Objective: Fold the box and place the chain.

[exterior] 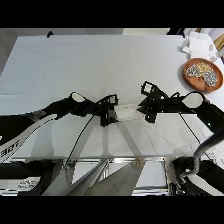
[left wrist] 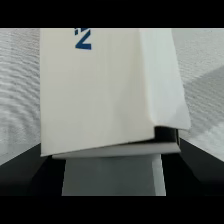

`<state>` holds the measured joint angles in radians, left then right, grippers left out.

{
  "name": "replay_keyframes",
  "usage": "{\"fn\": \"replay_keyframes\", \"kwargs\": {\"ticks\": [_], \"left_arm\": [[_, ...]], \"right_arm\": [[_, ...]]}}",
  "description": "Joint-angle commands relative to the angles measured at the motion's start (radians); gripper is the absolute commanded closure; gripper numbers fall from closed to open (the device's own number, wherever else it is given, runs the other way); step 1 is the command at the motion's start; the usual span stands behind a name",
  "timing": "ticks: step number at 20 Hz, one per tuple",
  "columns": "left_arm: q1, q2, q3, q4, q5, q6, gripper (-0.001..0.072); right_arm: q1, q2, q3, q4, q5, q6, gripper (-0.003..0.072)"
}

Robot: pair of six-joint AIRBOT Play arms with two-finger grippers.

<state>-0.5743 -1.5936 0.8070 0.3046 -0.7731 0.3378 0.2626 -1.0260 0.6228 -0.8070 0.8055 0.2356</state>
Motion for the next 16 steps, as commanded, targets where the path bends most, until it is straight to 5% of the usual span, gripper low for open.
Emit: {"fn": "replay_keyframes", "kwargs": {"ticks": [1, 10, 16], "left_arm": [[-0.001, 0.0, 0.0, 0.002, -0.002, 0.002, 0.0624], [-0.001, 0.0, 0.0, 0.002, -0.002, 0.002, 0.0624], [-0.001, 0.0, 0.0, 0.002, -0.002, 0.002, 0.0624]], "right_arm": [[0.0, 0.0, -0.001, 0.0, -0.042, 0.0, 0.0509], [0.016, 0.001, -0.001, 0.111, 0.006, -0.001, 0.0509], [0.082, -0.014, -0.037, 0.088, -0.103, -0.008, 0.0509]]}}
